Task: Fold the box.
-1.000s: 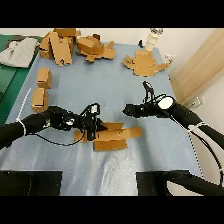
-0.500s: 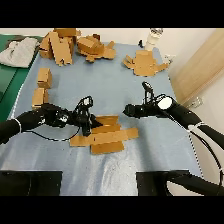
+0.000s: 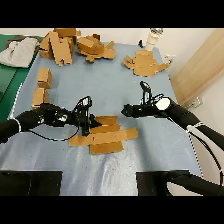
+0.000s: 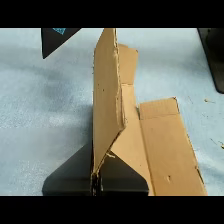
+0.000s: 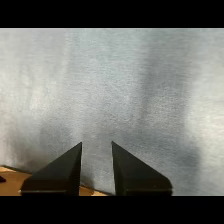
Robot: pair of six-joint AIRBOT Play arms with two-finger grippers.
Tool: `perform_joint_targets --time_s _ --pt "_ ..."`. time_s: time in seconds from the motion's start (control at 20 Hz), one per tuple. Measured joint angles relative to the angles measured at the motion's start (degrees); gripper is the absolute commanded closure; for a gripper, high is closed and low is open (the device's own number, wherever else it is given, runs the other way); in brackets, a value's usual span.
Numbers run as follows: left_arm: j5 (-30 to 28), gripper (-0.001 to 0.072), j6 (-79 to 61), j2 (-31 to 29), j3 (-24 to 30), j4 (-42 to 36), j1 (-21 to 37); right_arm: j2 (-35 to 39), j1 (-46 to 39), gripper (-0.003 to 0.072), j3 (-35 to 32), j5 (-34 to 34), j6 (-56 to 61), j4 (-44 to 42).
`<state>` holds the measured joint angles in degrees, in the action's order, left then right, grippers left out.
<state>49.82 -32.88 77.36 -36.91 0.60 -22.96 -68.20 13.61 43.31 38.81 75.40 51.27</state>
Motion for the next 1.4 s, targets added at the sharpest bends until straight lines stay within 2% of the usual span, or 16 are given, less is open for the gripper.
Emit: perform_joint_targets --time_s 0.1,0.15,0.35,0.4,0.45,0.65,0.7,0.8,0.95,1.05,1.1,1.15,1.2,1.25,1.4 --pt "0.2 0.0696 -1.6 0.0 0.0 0.1 -0.7 0.0 0.5 0.0408 0.0 -0.2 0.0 0.0" --pt "0.2 0.0696 -2.1 0.0 0.0 0.0 -1.1 0.0 0.6 0.0482 0.0 -0.3 0.0 0.0" --pt "0.8 0.0696 -3.2 0.0 0.0 -0.2 -1.8 1.0 0.9 0.0489 0.0 0.9 0.0 0.9" --pt "0.7 0.0696 -3.3 0.0 0.0 -0.2 -1.9 1.8 1.2 0.0537 0.0 1.6 0.0 1.9" --pt "0.5 0.0696 -3.4 0.0 0.0 -0.2 -1.9 3.0 1.6 0.0544 0.0 2.3 0.0 3.2" --pt "-0.9 0.0696 -3.5 0.0 0.0 -0.3 -2.0 10.7 5.3 0.0546 0.0 4.3 4.0 13.5" --pt "-1.1 0.0696 -3.5 0.0 0.0 -0.3 -2.0 13.2 6.5 0.0597 0.0 5.0 6.3 17.6" --pt "-1.4 0.0696 -3.5 0.0 0.0 -0.3 -2.1 18.0 8.7 0.0609 -0.6 6.9 11.1 24.8" --pt "-1.6 0.0696 -3.5 0.0 0.0 -0.3 -2.1 25.3 12.3 0.0609 -4.5 10.2 15.1 30.7" --pt "-1.7 0.0696 -3.5 0.0 0.0 -0.2 -2.1 30.2 16.3 0.0609 -8.7 11.4 15.8 31.5" --pt "-1.7 0.0697 -3.5 0.0 0.0 -0.2 -2.1 32.4 18.8 0.0580 -10.9 11.9 15.7 31.5" --pt "-1.7 0.0696 -3.5 0.0 0.0 -0.2 -2.1 34.4 21.7 0.0495 -12.9 12.1 15.0 31.4" --pt "-1.7 0.0696 -3.5 0.0 0.0 -0.2 -2.1 36.4 25.1 0.0310 -14.7 12.5 13.9 31.1" --pt "-1.7 0.0696 -3.5 0.0 0.0 -0.2 -2.1 37.8 28.5 0.0232 -16.3 12.9 12.6 30.9" --pt "-1.8 0.0697 -3.5 0.0 0.0 -0.2 -2.1 38.9 37.1 0.0195 -19.4 15.0 6.9 31.1"
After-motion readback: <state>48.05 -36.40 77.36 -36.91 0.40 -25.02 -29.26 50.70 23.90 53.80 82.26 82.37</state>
